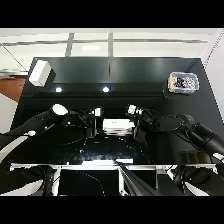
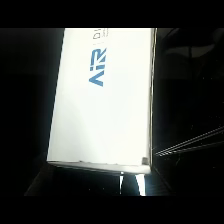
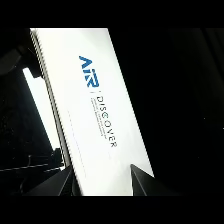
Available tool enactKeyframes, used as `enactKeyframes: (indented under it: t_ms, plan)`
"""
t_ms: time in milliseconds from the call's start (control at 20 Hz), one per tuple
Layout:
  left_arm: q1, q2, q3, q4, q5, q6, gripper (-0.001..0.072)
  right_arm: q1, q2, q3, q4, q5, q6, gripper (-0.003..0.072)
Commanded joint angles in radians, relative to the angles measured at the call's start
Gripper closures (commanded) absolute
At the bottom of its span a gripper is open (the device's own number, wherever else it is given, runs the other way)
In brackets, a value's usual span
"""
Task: Fold the box and place the chain.
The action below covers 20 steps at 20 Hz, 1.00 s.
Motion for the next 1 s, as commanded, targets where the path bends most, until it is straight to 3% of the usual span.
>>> enactKeyframes:
  t_ms: [0, 400, 750, 950]
  plan:
    - [0.000, -0.001, 0.000, 0.000, 0.000, 0.000, 0.0370, 0.000, -0.009, -0.001, 0.000, -0.013, 0.000, 0.0261]
    - [0.000, -0.001, 0.000, 0.000, 0.000, 0.000, 0.0370, 0.000, -0.024, 0.008, 0.000, -0.020, 0.001, 0.0261]
    - [0.000, -0.001, 0.000, 0.000, 0.000, 0.000, 0.0370, -0.023, -0.014, 0.128, -0.005, -0.129, 0.112, 0.0261]
    - [0.000, -0.001, 0.000, 0.000, 0.000, 0.000, 0.0370, -0.022, -0.014, 0.138, 0.004, -0.151, 0.151, 0.0263]
